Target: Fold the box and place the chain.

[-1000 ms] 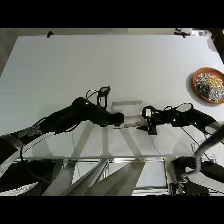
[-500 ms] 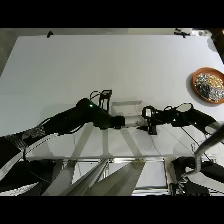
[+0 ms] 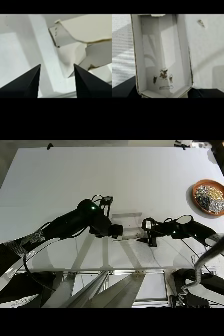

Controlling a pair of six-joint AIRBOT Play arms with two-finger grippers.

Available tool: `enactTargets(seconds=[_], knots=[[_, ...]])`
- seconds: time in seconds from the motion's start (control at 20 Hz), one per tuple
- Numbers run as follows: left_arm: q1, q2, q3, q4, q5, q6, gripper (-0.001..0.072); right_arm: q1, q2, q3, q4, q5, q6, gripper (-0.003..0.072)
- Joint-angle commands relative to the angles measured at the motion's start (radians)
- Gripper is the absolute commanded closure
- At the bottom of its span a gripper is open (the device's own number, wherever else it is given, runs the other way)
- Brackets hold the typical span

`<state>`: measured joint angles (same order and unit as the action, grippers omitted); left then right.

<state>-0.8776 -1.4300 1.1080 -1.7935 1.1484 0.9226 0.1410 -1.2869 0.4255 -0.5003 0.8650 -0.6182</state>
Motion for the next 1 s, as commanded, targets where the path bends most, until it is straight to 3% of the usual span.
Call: enactTargets(seconds=[0.0,0.2,0.3,0.45,0.6,0.75,0.95], knots=[[0.020,-0.003,0.076,0.006,0.120,-0.010,0.0171,0.000,0.001,0.000,0.000,0.002,0.000,0.0329],[0.083,-0.003,0.272,0.008,0.224,-0.011,0.0181,0.000,0.001,0.000,0.000,0.004,0.000,0.0329],[0.109,-0.003,0.340,0.048,0.280,-0.002,0.0219,0.000,0.001,0.000,0.000,0.007,0.000,0.0329],[0.111,-0.011,0.353,0.153,0.364,-0.003,0.0251,0.000,0.001,0.000,0.000,0.007,0.000,0.0329],[0.069,-0.033,0.352,0.173,0.314,-0.003,0.0272,0.000,0.001,0.000,0.000,0.007,0.000,0.0329],[0.004,-0.059,0.352,0.148,0.233,-0.003,0.0461,0.000,0.001,0.000,0.000,0.007,0.000,0.0329],[-0.060,-0.092,0.352,0.156,0.234,-0.031,0.0453,0.000,0.001,0.000,0.000,0.007,0.000,0.0329]])
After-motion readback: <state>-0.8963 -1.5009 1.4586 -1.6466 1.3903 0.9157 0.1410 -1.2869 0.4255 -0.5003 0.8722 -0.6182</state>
